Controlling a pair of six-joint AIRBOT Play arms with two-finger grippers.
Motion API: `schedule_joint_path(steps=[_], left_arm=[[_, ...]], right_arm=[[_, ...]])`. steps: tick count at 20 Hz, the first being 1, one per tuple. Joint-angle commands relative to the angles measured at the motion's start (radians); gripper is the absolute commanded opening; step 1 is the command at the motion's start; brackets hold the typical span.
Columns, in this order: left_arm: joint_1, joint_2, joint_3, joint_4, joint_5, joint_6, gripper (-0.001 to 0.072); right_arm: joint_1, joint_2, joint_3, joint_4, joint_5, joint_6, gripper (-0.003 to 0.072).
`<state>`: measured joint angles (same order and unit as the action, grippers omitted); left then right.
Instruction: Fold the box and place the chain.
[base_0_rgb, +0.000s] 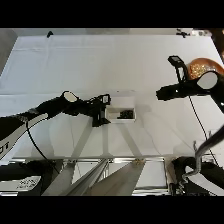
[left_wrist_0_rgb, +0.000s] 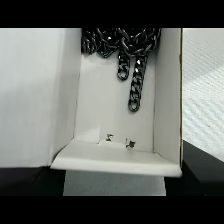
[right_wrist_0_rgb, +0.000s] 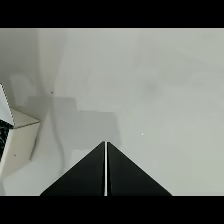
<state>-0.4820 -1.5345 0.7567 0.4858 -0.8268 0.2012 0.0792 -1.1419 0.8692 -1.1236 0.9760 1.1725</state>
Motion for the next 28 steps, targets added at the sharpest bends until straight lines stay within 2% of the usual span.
schedule_joint_path(steps=[1,4,7,9,11,16,20,24,28], left_arm=[[0.000,0.000,0.000,0.000,0.000,0.000,0.0254],[0.000,0.000,0.000,0.000,0.000,0.000,0.0254],[0.000,0.000,0.000,0.000,0.000,0.000,0.0254],[0.000,0.000,0.000,0.000,0.000,0.000,0.0254],[0.000,0.000,0.000,0.000,0.000,0.000,0.0254],[0.000,0.000,0.000,0.000,0.000,0.000,0.0254],[0.000,0.000,0.000,0.000,0.000,0.000,0.0254],[0.000,0.000,0.000,0.000,0.000,0.000,0.0254],[0.000,0.000,0.000,0.000,0.000,0.000,0.0254]], right_arm=[[-0.041,-0.176,0.000,0.262,-0.093,-0.206,0.0005],[-0.041,-0.321,0.025,0.442,-0.103,-0.347,0.0005],[-0.041,-0.433,0.080,0.661,-0.014,-0.480,0.0005],[-0.041,-0.468,0.102,0.790,0.059,-0.552,0.0005],[-0.041,-0.470,0.114,0.839,0.115,-0.580,0.0005],[-0.041,-0.470,0.132,0.867,0.314,-0.599,0.0005],[-0.032,-0.470,0.132,0.834,0.446,-0.639,0.0008],[0.071,-0.469,0.132,0.660,0.445,-0.643,0.0009],[0.130,-0.437,0.134,0.647,0.410,-0.705,0.0010]])
